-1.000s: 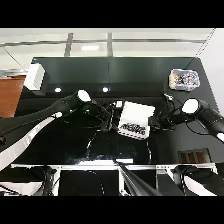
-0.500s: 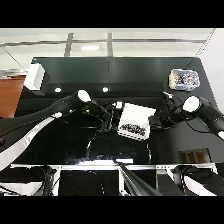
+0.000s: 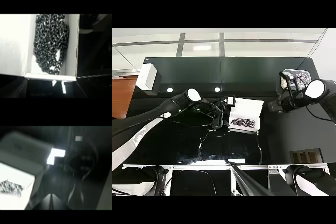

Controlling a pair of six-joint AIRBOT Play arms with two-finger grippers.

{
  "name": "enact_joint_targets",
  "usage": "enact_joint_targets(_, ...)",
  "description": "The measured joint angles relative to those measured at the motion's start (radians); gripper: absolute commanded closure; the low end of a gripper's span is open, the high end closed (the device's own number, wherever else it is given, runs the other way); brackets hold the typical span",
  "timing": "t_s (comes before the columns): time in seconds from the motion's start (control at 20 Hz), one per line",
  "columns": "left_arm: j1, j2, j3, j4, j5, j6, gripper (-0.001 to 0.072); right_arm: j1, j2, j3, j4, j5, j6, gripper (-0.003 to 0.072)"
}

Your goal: Fold the box and place the chain.

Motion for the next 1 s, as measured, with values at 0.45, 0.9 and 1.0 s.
enact_joint_targets(0.45, -0.012, 0.001, -0.045, -0.003, 0.084, -0.014, 0.0505, -0.01, -0.059, 0.053, 0.229, -0.25, -0.313, -0.0028)
enact_joint_targets(0.9, -0.013, 0.0, -0.048, 0.005, 0.093, -0.015, 0.0504, 0.006, -0.127, 0.071, 0.369, -0.075, -0.707, -0.0026)
enact_joint_targets(1.0, -0.013, 0.0, -0.048, 0.005, 0.093, -0.015, 0.0504, 0.007, -0.121, 0.074, 0.372, 0.018, -0.801, -0.0026)
